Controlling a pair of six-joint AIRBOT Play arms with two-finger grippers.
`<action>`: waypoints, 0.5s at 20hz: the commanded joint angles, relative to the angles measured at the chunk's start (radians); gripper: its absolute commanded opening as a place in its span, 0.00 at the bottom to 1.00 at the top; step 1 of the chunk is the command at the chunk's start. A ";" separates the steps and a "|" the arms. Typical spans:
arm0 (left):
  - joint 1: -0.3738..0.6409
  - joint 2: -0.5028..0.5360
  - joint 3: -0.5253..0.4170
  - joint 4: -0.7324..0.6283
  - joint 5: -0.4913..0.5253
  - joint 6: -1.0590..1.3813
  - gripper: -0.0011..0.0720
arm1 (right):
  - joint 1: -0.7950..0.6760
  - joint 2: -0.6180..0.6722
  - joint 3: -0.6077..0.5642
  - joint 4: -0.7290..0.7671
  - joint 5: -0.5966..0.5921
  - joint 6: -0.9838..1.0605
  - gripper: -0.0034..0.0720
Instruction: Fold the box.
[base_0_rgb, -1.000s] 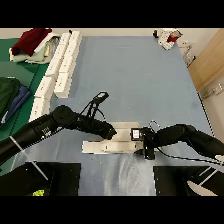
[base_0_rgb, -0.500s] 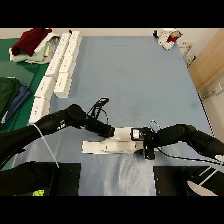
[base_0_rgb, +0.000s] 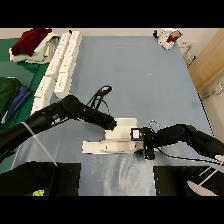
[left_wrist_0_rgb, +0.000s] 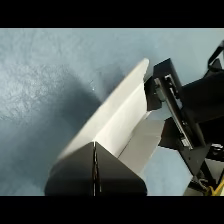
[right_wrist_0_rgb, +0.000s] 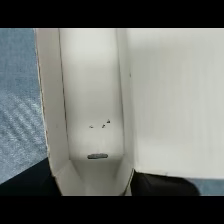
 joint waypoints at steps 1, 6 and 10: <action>0.012 0.166 0.014 0.148 -0.061 0.033 0.03 | 0.000 0.001 0.001 0.001 0.000 0.000 0.72; -0.090 0.372 -0.095 0.316 -0.334 0.082 0.03 | 0.000 0.001 0.001 0.000 0.000 0.000 0.72; -0.222 0.427 -0.219 0.378 -0.275 0.142 0.04 | 0.000 0.001 0.001 0.000 0.000 0.000 0.72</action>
